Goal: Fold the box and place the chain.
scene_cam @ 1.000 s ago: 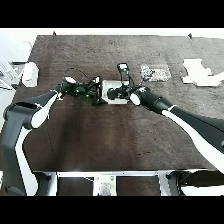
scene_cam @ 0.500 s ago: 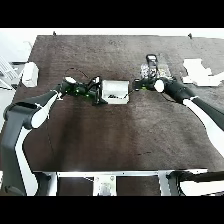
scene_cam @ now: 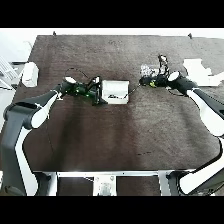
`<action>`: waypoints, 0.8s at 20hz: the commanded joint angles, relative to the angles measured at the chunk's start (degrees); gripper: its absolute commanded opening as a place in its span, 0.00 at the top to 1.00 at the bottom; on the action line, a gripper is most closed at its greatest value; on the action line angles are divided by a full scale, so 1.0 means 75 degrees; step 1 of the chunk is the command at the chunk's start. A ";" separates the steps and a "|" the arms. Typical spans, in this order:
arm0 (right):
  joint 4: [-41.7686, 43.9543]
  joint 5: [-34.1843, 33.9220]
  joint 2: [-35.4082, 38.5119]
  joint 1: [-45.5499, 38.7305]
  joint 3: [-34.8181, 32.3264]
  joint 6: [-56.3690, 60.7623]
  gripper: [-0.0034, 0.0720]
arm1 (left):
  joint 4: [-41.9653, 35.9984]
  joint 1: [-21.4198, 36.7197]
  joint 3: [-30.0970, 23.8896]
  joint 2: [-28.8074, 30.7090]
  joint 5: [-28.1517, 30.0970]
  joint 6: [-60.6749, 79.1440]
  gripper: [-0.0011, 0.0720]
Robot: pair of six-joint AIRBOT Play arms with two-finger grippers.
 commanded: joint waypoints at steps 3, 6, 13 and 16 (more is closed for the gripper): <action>0.1582 0.0938 -0.0857 -0.0221 0.0839 -0.1451 0.33 | 0.0000 0.0006 0.0003 0.0006 0.0003 0.0003 0.42; 0.1591 0.1005 -0.0854 -0.0248 0.0839 -0.1775 0.42 | 0.0000 0.0006 0.0003 0.0006 -0.0012 0.0000 0.42; 0.1591 0.1049 -0.0772 -0.0166 0.0883 -0.2495 0.94 | 0.0000 0.0006 0.0003 0.0006 -0.0012 0.0003 0.42; 0.1582 0.1265 -0.0242 -0.0184 0.0874 -0.1947 0.94 | 0.0000 0.0006 0.0003 0.0006 0.0003 0.0003 0.42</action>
